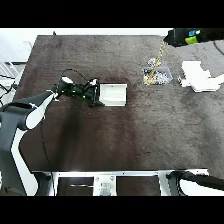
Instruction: Fold the box and place the chain.
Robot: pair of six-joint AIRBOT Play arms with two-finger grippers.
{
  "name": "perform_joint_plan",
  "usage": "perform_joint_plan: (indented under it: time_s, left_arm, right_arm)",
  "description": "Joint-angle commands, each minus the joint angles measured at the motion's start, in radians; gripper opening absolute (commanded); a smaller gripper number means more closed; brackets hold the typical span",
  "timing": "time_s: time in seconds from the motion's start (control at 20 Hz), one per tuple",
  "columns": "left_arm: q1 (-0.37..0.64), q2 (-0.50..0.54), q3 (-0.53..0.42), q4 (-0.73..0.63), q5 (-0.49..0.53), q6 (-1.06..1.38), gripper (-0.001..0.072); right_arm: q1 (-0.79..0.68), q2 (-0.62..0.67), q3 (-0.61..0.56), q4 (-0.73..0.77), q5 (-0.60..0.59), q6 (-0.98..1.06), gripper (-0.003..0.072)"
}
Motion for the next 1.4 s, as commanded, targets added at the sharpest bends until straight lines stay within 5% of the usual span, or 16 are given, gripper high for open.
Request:
perform_joint_plan:
  time_s: [0.0, 0.4, 1.35]
  left_arm:
    - [0.001, -0.001, 0.000, 0.000, 0.000, 0.000, 0.0491]
    - [0.001, -0.001, 0.000, 0.000, 0.000, 0.000, 0.0491]
    - [0.001, -0.001, 0.000, 0.000, 0.000, 0.000, 0.0491]
  right_arm:
    - [0.098, 0.116, 0.000, -0.035, 0.029, 0.002, 0.0012]
    - [0.303, 0.124, -0.100, -0.035, 0.061, 0.028, 0.0013]
    - [0.353, 0.123, -0.158, -0.030, -0.288, 0.035, 0.0012]
